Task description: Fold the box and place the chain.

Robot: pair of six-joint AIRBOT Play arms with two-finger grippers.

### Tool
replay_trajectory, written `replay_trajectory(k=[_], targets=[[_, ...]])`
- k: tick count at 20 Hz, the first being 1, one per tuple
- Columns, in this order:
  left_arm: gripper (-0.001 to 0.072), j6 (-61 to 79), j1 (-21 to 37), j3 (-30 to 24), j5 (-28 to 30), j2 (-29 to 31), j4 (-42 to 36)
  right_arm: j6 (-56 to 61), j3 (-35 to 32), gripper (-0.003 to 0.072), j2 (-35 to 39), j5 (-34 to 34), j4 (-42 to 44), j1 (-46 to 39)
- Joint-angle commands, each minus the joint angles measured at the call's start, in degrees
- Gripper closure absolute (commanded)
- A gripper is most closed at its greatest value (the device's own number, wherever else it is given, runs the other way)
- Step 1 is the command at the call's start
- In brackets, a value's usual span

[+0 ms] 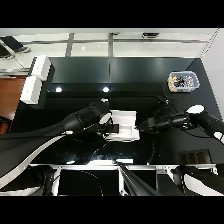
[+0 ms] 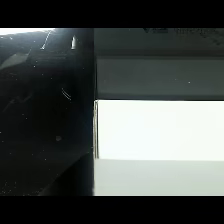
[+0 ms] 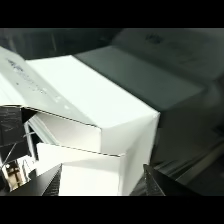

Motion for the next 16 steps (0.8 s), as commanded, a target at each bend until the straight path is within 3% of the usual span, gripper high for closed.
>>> replay_trajectory(k=[1, 6, 12, 16], targets=[[0.0682, 0.07, 0.02, 0.02, 0.04, 0.00, 0.02, 4.92, 0.48, 0.0095, -0.07, -3.10, 0.33, 4.48], [0.0682, 0.07, 0.02, 0.02, 0.02, 0.00, 0.02, 9.79, 0.63, 0.0095, -0.07, -10.80, -2.99, 11.58], [0.0682, 0.07, 0.02, 0.02, 0.02, 0.02, 0.00, 27.69, 7.10, 0.0096, -0.09, -19.50, -19.76, 21.49], [0.0682, 0.07, 0.02, 0.02, -0.02, 0.02, 0.02, 45.51, 12.63, 0.0097, -0.13, -20.11, -36.11, 28.44]])
